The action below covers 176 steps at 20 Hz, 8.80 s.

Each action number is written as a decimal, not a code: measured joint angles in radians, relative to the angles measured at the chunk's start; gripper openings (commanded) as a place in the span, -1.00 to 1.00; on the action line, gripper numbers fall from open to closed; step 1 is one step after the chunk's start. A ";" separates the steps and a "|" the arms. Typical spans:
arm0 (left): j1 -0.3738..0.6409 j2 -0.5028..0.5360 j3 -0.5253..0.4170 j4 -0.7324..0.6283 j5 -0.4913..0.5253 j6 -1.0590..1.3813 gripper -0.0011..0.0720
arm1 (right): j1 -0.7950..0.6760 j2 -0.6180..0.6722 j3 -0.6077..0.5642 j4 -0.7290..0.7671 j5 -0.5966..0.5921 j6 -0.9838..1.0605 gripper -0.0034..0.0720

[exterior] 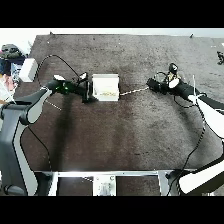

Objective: Fold the box and place the chain.

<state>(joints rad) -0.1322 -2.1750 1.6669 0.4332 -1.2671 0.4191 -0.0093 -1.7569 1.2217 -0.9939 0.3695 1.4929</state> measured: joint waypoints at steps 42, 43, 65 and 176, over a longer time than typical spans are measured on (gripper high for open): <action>0.000 0.000 0.000 0.000 -0.001 0.000 0.13 | 0.270 0.119 0.152 -0.173 0.233 -0.140 -0.32; 0.000 0.000 0.000 0.000 -0.001 0.000 0.13 | 0.262 0.081 0.177 -0.150 0.246 -0.164 -0.32; 0.000 0.000 0.000 0.000 -0.002 0.000 0.14 | 0.292 -0.180 0.457 -0.334 0.426 -0.255 -0.87; 0.000 0.000 0.000 -0.006 -0.008 0.000 0.13 | 0.304 -0.120 0.330 0.530 0.669 -1.626 0.36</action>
<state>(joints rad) -0.1322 -2.1754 1.6669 0.4274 -1.2751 0.4191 0.2951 -1.8767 1.5513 -0.4637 1.0386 -0.1329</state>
